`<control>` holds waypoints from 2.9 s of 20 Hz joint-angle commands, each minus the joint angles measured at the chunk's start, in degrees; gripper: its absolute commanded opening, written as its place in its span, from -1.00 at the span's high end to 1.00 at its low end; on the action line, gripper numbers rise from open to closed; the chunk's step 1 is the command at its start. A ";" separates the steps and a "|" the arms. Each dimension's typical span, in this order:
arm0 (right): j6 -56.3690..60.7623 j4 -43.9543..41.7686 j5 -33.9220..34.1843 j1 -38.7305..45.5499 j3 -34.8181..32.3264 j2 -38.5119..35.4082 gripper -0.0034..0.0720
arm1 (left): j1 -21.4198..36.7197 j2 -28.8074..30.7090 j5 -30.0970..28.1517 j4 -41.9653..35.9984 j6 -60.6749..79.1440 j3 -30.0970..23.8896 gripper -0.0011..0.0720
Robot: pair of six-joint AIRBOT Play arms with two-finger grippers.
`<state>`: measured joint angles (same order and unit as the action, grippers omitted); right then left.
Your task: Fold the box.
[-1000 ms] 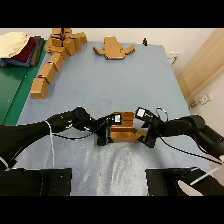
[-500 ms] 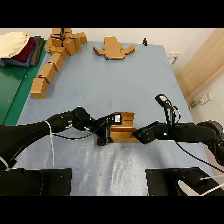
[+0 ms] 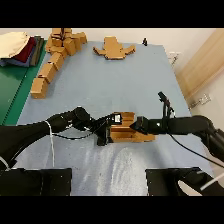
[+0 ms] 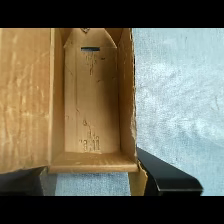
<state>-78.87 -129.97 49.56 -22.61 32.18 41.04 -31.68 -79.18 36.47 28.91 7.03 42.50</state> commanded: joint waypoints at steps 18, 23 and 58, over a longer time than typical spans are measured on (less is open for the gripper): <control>-17.38 8.04 2.54 0.11 17.31 35.17 0.90 | -0.02 -0.02 -0.02 0.00 0.00 0.04 -0.46; -22.05 9.75 5.46 0.09 19.12 22.08 0.90 | -0.02 -0.02 -0.02 0.02 0.00 0.04 -0.46; -80.85 16.24 -5.92 -5.53 -3.13 11.87 0.50 | -0.02 -0.02 -0.02 0.00 0.00 0.04 -0.46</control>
<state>-159.00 -112.77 45.82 -26.20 29.10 52.25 -31.68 -79.18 36.49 28.91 7.03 42.50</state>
